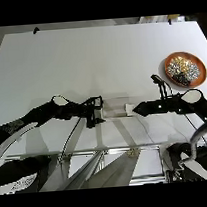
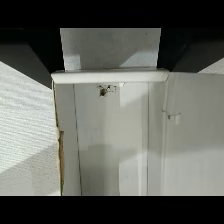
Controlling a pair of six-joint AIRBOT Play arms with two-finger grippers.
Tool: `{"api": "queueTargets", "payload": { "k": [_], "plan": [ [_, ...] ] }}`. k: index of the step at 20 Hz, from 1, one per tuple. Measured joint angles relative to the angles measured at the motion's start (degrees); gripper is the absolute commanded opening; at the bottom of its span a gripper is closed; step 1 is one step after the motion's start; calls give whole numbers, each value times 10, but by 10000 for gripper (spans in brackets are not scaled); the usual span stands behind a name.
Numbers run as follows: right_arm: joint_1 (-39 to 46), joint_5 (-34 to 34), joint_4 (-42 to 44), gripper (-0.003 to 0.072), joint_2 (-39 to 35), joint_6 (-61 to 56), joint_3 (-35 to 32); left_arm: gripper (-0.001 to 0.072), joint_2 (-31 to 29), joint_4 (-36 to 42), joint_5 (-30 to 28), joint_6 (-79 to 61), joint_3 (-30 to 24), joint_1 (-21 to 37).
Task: Fold the box and place the chain.
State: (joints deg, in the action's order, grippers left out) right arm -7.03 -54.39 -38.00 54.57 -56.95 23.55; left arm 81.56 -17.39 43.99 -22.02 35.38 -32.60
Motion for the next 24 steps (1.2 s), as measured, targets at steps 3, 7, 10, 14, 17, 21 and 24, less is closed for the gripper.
{"api": "queueTargets", "payload": {
  "k": [3,7,10,14,17,21,24],
  "plan": [
    [-34,31,2,298,-1,-22,0,311,0,0,0,0,0,0],
    [-86,67,-46,325,0,-101,23,311,0,0,0,0,0,0],
    [-120,75,-125,343,6,-199,53,311,0,0,0,0,0,0],
    [-167,64,-215,342,27,-309,91,311,0,0,0,0,0,0],
    [-202,57,-267,341,47,-389,111,311,0,0,0,0,0,0],
    [-236,44,-310,339,78,-444,143,311,0,0,0,0,0,0],
    [-255,25,-342,339,106,-487,170,311,0,0,0,0,0,0]
  ]
}}
